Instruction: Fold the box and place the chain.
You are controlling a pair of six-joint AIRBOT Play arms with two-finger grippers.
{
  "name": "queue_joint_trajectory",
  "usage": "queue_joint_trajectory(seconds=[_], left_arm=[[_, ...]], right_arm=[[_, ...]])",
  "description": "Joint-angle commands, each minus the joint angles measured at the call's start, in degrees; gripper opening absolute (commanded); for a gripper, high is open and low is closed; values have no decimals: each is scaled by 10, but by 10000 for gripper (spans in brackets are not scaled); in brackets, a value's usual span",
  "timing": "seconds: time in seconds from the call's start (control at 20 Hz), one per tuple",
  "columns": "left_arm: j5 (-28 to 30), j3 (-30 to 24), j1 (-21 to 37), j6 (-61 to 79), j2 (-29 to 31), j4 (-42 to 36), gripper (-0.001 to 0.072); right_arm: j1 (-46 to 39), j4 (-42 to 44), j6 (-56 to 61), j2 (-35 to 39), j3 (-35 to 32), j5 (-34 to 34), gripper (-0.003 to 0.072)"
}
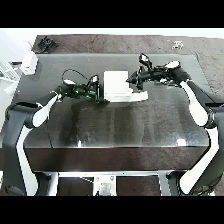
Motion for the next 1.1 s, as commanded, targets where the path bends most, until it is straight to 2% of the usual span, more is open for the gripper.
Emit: queue_joint_trajectory(seconds=[0.0,0.4,0.75,0.9,1.05], left_arm=[[0,0,0,0,0,0,478],[0,0,0,0,0,0,477],[0,0,0,0,0,0,477],[0,0,0,0,0,0,477],[0,0,0,0,0,0,477]], right_arm=[[7,-15,12,-17,2,8,8],[10,-40,20,-17,10,18,8],[-3,-55,35,65,5,30,5],[-19,-77,43,109,-34,31,5],[-41,-80,42,160,-102,26,5]])
